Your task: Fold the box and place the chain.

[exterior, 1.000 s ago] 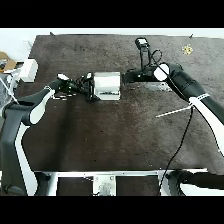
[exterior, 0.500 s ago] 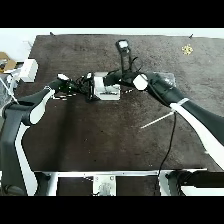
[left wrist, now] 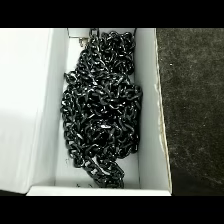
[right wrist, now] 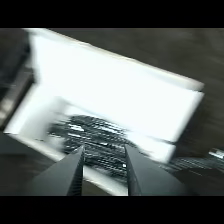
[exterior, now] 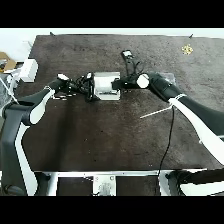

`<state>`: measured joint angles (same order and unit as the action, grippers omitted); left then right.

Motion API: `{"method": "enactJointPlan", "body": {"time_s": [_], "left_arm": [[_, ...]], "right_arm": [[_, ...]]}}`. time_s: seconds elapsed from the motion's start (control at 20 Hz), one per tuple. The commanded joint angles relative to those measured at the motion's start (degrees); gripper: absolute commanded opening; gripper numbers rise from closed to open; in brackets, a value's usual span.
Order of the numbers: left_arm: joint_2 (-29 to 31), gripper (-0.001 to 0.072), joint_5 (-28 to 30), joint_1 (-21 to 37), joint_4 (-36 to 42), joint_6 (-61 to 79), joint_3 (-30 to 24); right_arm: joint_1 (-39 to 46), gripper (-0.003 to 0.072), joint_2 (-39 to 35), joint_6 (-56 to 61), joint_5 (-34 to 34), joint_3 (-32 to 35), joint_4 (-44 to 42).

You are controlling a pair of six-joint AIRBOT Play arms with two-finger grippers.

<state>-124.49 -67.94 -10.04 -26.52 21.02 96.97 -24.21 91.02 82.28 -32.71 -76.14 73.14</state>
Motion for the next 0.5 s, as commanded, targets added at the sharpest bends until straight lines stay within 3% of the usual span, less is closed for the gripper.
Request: {"method": "enactJointPlan", "body": {"time_s": [0.0,0.15,0.2,0.3,0.45], "left_arm": [[-0.04,0.0226,0.02,-0.02,0.00,0.00,0.00],[-0.04,0.0226,0.00,-0.02,0.00,0.00,0.00],[-0.04,0.0226,0.02,-0.02,0.00,0.00,0.00],[-0.04,0.0227,0.02,-0.02,0.00,0.00,0.00],[-0.04,0.0226,0.00,-0.02,0.00,0.00,0.00]], "right_arm": [[6.86,0.0293,0.26,0.00,-6.75,0.00,1.75],[10.80,0.0301,4.50,-6.19,-7.58,-0.33,1.40],[11.56,0.0342,6.86,-9.49,-9.88,-1.86,0.55],[12.28,0.0343,11.74,-15.78,-15.78,-6.82,-1.29],[12.31,0.0343,15.74,-18.32,-17.53,-12.11,-3.04]]}}
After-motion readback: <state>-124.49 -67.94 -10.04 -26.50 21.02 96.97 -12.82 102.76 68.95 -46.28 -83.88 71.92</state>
